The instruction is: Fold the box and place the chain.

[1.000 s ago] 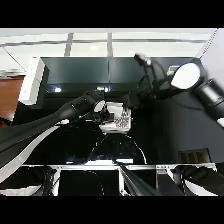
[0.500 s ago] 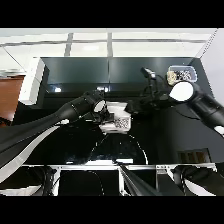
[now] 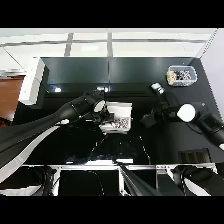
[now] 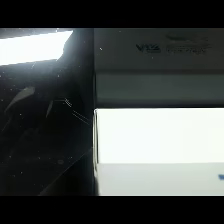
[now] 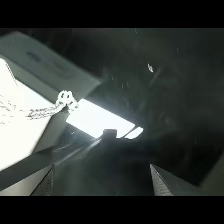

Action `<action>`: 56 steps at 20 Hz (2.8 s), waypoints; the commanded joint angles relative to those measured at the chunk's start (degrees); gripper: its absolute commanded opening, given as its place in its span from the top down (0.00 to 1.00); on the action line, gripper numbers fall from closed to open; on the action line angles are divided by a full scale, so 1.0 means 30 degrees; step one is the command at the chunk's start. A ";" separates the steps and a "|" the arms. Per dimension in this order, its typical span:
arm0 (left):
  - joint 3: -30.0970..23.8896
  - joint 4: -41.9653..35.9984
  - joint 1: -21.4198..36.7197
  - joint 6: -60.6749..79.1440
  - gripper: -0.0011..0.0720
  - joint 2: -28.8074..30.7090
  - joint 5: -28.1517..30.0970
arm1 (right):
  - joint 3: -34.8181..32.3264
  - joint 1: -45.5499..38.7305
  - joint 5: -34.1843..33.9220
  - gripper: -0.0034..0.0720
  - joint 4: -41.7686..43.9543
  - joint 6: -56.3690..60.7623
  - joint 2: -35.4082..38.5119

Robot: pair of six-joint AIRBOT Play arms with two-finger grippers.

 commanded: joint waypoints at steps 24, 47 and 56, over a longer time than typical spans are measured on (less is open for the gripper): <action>0.0015 -0.0073 0.0000 0.0000 0.95 0.0007 0.0007 | -0.1319 -0.0219 -0.5005 0.39 1.1344 -2.4560 -0.5034; 0.0015 -0.0080 0.0000 0.0000 0.95 0.0007 0.0015 | -0.1319 -0.2623 0.1341 0.93 0.7213 -0.6069 0.1865; 0.0015 -0.0073 0.0000 0.0000 0.95 0.0007 0.0102 | -0.1341 0.0051 -0.1734 0.52 1.6232 -0.5304 0.2739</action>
